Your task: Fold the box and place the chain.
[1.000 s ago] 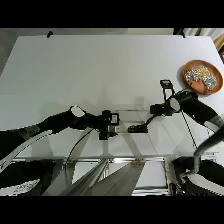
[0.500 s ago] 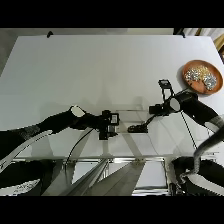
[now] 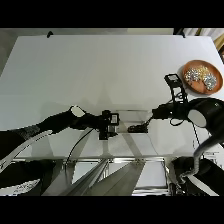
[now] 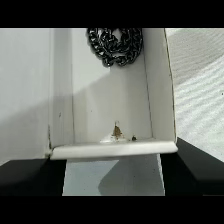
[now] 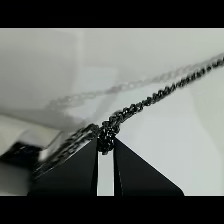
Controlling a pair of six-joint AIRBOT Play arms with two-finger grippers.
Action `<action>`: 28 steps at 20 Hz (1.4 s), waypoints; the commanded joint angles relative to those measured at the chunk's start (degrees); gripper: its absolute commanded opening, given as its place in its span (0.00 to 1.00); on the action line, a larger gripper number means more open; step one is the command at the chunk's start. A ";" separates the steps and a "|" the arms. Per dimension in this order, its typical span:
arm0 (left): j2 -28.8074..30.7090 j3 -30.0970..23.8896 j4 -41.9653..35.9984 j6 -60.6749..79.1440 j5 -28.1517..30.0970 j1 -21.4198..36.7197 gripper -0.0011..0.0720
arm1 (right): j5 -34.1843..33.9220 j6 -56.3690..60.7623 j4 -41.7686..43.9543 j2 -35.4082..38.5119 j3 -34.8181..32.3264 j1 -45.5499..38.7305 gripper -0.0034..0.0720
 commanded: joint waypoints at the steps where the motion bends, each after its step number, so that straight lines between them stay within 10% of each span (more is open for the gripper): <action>1: 0.04 -0.02 0.00 0.02 0.00 -0.02 0.36 | 1.25 0.04 1.09 7.48 0.07 8.39 0.07; 15: 0.04 -0.02 0.00 0.02 0.00 -0.02 0.36 | -9.92 9.38 1.07 8.74 0.07 28.76 0.07; 28: 0.04 -0.02 0.00 0.02 0.00 -0.02 0.36 | -14.49 14.88 0.17 -11.08 0.04 29.05 0.07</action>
